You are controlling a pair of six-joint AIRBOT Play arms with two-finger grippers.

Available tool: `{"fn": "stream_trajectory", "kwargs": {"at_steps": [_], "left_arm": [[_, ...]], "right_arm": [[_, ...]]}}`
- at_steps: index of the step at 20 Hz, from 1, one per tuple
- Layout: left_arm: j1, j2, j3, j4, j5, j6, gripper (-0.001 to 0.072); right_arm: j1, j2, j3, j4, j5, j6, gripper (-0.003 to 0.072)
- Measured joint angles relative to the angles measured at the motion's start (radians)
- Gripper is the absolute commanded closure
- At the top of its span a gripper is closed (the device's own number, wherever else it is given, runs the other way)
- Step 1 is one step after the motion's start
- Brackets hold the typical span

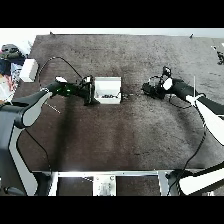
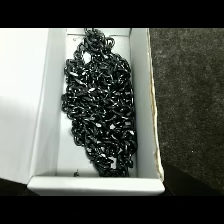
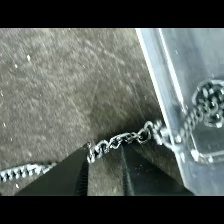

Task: Fold the box and place the chain.

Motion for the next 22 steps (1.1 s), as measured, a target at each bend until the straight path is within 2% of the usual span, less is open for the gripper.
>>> {"fn": "stream_trajectory", "kwargs": {"at_steps": [1, 6, 15, 22], "left_arm": [[0.000, 0.000, 0.000, 0.000, 0.000, 0.000, 0.0307], [0.000, 0.000, 0.000, 0.000, 0.000, 0.000, 0.0307], [0.000, 0.000, 0.000, 0.000, 0.000, 0.000, 0.0308], [0.000, 0.000, 0.000, 0.000, 0.000, 0.000, 0.0307]], "right_arm": [[0.004, -0.011, 0.010, -0.003, -0.002, 0.002, 0.0673], [0.049, 0.012, 0.027, -0.030, -0.001, -0.008, 0.0675], [0.224, 0.323, 0.033, -0.050, 0.002, -0.110, 0.0674], [0.346, 0.447, 0.063, -0.050, -0.062, -0.142, 0.0674]]}}
